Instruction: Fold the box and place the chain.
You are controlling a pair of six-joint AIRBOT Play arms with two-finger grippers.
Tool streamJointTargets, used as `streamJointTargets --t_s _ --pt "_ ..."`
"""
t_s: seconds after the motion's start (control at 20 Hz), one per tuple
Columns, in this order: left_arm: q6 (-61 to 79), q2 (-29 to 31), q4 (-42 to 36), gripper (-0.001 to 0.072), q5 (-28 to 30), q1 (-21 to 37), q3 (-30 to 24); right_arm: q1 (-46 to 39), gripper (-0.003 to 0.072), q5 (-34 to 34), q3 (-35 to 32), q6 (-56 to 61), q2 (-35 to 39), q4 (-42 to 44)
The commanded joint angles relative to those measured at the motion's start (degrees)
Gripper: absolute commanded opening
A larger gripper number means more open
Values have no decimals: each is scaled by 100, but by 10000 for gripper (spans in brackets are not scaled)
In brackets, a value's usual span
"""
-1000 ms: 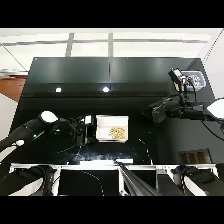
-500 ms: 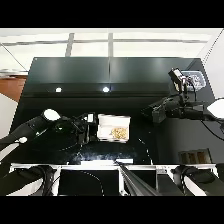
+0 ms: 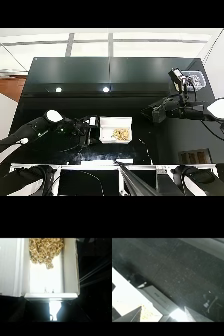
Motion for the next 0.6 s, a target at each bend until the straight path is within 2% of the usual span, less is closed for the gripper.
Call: streamJointTargets --t_s 0.0,0.55 --pt "-31 -2 -11 709 57 -22 4 4 613 0 4 0 2 0" --pt "-144 -2 -31 709 -9 -22 7 4 613 0 4 0 2 0"
